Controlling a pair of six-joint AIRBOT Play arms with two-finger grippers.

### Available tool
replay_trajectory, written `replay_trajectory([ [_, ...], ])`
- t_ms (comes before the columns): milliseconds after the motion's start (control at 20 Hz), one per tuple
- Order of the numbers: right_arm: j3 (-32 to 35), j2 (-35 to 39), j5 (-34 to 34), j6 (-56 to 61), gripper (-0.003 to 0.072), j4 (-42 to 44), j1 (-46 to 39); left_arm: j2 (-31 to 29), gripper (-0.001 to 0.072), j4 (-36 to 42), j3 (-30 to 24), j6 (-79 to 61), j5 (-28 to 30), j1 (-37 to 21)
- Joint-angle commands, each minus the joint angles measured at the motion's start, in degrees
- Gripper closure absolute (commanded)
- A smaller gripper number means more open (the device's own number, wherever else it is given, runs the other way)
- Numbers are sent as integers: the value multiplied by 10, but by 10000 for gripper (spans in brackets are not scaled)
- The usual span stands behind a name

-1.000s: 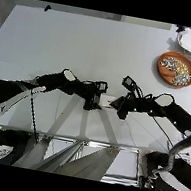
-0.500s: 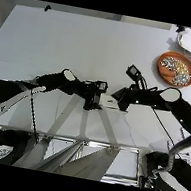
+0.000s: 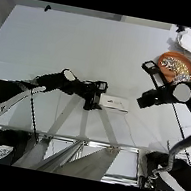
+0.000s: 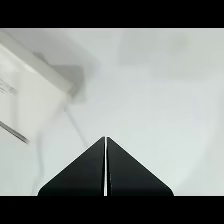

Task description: Fold the box and place the chain.

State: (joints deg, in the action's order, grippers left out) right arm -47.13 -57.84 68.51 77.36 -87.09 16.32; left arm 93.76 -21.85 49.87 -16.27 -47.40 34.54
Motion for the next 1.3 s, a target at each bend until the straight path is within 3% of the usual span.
replay_trajectory([
  [0, 12, -7, 89, 114, 674, -83, -55, 0, 500, 0, 0, 0, 0, 0],
  [250, 25, -7, 102, 133, 674, -82, -148, 0, 500, 0, 0, 0, 0, 0],
  [550, 25, -7, 71, 133, 673, -63, -160, 0, 511, 4, 0, 0, 0, 0],
  [600, 25, -7, 59, 133, 673, -59, -160, 0, 576, 4, 0, 0, 0, 0],
  [650, 25, -7, 48, 133, 673, -54, -160, -3, 699, 4, 0, -2, 0, -1],
  [850, 25, -7, 37, 132, 673, -52, -160, -42, 705, 4, 0, -2, 12, -10],
  [1050, 25, -7, 37, 132, 673, -52, -160, -96, 706, 4, 0, 13, 60, -48],
  [1250, 25, -7, 42, 126, 673, -52, -160, -131, 706, 3, 0, 99, 66, -132],
])
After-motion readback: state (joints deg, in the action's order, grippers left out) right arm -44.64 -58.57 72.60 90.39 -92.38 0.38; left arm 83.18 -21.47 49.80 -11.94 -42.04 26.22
